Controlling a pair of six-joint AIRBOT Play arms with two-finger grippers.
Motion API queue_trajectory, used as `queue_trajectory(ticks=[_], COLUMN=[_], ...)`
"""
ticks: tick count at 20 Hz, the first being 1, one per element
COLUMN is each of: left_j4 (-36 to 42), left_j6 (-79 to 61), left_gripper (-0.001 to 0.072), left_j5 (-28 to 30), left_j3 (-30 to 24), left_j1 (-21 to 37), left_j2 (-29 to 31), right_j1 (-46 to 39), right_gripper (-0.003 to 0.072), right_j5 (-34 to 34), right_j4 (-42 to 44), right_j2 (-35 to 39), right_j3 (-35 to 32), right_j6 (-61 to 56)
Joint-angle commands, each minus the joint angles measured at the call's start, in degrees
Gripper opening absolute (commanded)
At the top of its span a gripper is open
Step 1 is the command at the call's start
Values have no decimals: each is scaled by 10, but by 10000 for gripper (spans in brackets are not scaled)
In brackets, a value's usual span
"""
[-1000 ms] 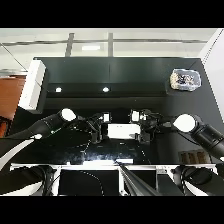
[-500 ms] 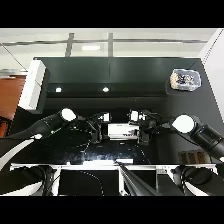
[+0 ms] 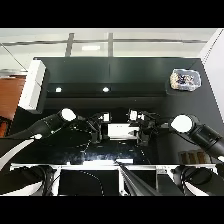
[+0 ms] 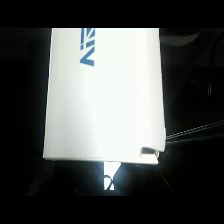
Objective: Fold the box and place the chain.
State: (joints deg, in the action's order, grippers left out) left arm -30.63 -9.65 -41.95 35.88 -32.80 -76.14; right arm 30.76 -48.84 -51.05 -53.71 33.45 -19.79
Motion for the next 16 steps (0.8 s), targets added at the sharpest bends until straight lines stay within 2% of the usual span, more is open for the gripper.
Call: queue_trajectory(ticks=[1,16], left_j4=[0,0], left_j6=[0,0], left_gripper=[396,396], left_j5=[0,0], left_j3=[0,0], left_j1=[0,0], left_j2=[0,0], right_j1=[0,1], right_gripper=[301,300], right_j5=[0,-2], right_j4=[0,0], right_j2=[-1,-1], right_j3=[0,0], right_j6=[-2,-6])
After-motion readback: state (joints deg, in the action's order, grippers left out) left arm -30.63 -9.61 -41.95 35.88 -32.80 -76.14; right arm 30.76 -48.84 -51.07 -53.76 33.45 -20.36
